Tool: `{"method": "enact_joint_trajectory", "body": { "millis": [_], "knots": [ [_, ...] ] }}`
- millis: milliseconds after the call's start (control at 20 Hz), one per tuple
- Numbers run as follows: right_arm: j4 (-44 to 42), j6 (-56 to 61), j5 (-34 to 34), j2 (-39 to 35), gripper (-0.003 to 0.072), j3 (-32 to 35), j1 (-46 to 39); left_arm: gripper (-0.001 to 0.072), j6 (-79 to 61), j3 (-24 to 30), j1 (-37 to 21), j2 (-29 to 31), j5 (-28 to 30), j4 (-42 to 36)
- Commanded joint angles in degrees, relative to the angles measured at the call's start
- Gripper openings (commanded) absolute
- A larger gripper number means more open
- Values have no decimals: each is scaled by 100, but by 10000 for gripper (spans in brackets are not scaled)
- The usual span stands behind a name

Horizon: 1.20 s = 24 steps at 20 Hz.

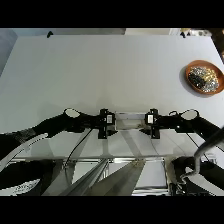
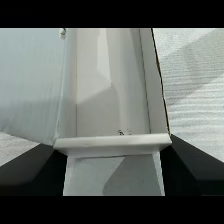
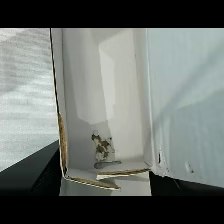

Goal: Fold the box and place the chain.

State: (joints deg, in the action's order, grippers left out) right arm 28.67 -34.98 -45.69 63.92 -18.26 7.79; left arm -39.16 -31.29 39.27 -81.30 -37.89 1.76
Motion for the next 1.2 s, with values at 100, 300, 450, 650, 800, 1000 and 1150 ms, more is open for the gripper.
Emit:
{"method": "enact_joint_trajectory", "body": {
  "millis": [100,300,450,650,800,1000,1150],
  "knots": [
    [0,2,-22,0,400,0,0,135,0,2,4,0,-7,2],
    [0,26,-50,0,461,0,0,135,0,2,4,0,-7,4],
    [-2,199,-39,-2,702,0,0,134,0,2,4,0,-9,2],
    [420,595,-98,-258,702,-2,-2,135,0,2,4,0,-9,2],
    [1047,1167,-186,-612,703,-2,-2,135,0,4,4,0,-7,2],
    [2013,2173,-448,-1008,701,0,-2,135,0,4,4,0,-7,2],
    [2249,2894,-396,-1421,692,-2,-7,135,0,4,4,0,-7,2]
  ]
}}
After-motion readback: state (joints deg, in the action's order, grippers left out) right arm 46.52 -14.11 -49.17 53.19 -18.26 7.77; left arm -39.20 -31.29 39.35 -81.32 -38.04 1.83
